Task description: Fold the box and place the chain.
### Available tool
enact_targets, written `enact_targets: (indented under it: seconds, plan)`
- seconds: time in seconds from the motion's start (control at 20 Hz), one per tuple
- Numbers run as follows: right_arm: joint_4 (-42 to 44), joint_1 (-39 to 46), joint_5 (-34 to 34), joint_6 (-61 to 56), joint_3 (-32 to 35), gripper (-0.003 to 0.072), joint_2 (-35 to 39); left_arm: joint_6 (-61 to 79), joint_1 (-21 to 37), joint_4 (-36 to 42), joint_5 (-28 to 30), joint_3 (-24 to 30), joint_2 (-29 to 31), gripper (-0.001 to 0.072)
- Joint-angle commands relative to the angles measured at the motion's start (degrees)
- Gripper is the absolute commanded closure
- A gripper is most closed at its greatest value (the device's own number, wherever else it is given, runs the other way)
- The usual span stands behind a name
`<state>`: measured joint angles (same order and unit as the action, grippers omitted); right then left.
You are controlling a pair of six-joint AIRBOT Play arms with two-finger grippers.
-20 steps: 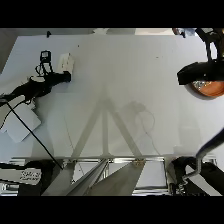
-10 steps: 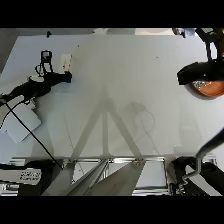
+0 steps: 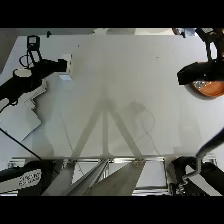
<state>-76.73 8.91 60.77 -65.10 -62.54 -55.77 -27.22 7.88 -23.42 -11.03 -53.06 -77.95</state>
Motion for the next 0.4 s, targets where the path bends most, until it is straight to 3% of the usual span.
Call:
enact_targets:
  seconds: [0.0, 0.35]
  plan:
    - [0.0, 0.0, 0.0, 0.0, -0.1, 0.0666, 0.0, -0.1, 0.0, 0.5, -2.1, 0.0, 7.0, 0.0011]
    - [0.0, 0.0, 0.0, 0.0, -0.1, 0.0666, 0.0, -0.1, 0.0, 0.7, -8.4, 0.0, 20.5, 0.0012]
